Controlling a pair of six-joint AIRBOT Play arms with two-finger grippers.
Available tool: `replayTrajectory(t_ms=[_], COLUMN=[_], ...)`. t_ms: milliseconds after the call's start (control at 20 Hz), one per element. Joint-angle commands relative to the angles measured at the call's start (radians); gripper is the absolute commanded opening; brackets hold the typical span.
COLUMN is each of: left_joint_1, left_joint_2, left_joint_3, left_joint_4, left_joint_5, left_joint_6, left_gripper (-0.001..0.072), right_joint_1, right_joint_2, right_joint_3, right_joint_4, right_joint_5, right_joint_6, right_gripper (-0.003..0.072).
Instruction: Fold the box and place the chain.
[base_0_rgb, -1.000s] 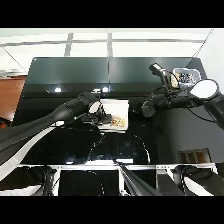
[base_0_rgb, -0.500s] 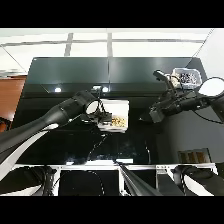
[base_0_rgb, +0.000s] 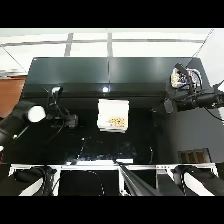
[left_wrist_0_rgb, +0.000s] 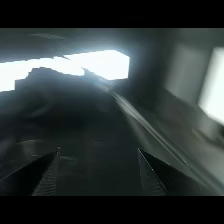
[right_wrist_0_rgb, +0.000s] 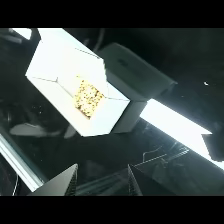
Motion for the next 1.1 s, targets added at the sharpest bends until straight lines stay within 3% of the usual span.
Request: replayTrajectory(t_ms=[0, 150, 450, 550, 600, 650, 1050], left_joint_1=[0.238, 0.19, 0.042, 0.01, 0.004, 0.005, 0.005], left_joint_2=[-0.011, -0.059, -0.105, -0.161, -0.195, -0.228, -0.393], left_joint_3=[-0.131, -0.131, -0.127, -0.104, -0.09, -0.075, 0.064], left_joint_4=[-0.691, -0.698, -0.678, -0.668, -0.668, -0.668, -0.668], left_joint_5=[-0.117, -0.061, 0.173, 0.172, 0.17, 0.173, 0.143], left_joint_6=[1.097, 1.447, 1.814, 1.899, 1.928, 1.935, 1.938], left_gripper=[0.0567, 0.0568, 0.0568, 0.0571, 0.0693, 0.072, 0.072], right_joint_1=[-0.013, -0.013, -0.013, -0.013, -0.013, -0.013, -0.013], right_joint_2=[0.001, 0.001, 0.001, 0.001, 0.001, 0.001, 0.001], right_joint_3=[0.0, 0.0, 0.0, 0.0, 0.0, 0.0, 0.0], right_joint_4=[0.015, 0.014, 0.013, 0.013, 0.012, 0.012, 0.013], right_joint_5=[-0.021, -0.02, -0.022, -0.022, -0.023, -0.022, -0.029], right_joint_6=[0.008, 0.027, 0.038, 0.038, 0.038, 0.038, 0.038], right_gripper=[0.0374, 0.0374, 0.0374, 0.0374, 0.0374, 0.0374, 0.0374])
